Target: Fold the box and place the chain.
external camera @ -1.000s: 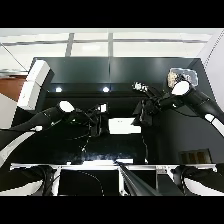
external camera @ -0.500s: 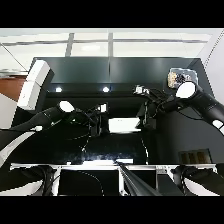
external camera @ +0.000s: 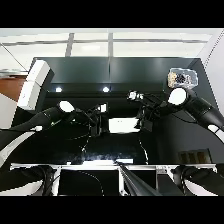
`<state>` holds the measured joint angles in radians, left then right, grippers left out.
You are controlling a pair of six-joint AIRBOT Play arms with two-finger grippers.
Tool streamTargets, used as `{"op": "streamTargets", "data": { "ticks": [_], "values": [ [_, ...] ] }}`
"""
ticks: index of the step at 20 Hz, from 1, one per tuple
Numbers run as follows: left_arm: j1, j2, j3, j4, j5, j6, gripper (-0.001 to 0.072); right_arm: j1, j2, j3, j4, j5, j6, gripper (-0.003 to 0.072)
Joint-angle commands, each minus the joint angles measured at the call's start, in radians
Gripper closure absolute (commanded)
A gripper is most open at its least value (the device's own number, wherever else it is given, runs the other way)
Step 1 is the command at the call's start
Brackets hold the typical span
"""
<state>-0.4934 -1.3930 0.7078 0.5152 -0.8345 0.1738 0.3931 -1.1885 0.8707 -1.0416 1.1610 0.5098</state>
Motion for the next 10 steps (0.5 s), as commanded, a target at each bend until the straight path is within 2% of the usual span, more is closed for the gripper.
{"op": "streamTargets", "data": {
  "ticks": [1, 2, 5, 6, 7, 10],
  "values": [
    [-0.001, -0.001, 0.000, 0.000, 0.000, 0.000, 0.0271, 0.006, 0.001, 0.000, -0.006, -0.009, 0.007, 0.0233],
    [-0.001, -0.001, 0.000, 0.000, 0.000, 0.000, 0.0271, 0.007, 0.001, 0.000, -0.002, -0.004, 0.007, 0.0327],
    [-0.001, -0.001, 0.000, 0.000, 0.000, 0.000, 0.0271, 0.007, 0.001, 0.000, 0.000, 0.001, 0.007, 0.0335],
    [-0.001, -0.001, 0.000, 0.000, 0.000, 0.000, 0.0271, 0.007, 0.002, 0.000, 0.006, 0.001, 0.007, 0.0364],
    [-0.001, -0.001, 0.000, 0.000, 0.000, 0.000, 0.0271, 0.006, 0.002, 0.000, 0.016, 0.002, 0.007, 0.0449],
    [-0.001, -0.001, 0.000, 0.000, 0.000, 0.000, 0.0271, 0.006, 0.005, 0.000, 0.021, 0.002, 0.007, 0.0450]
  ]
}}
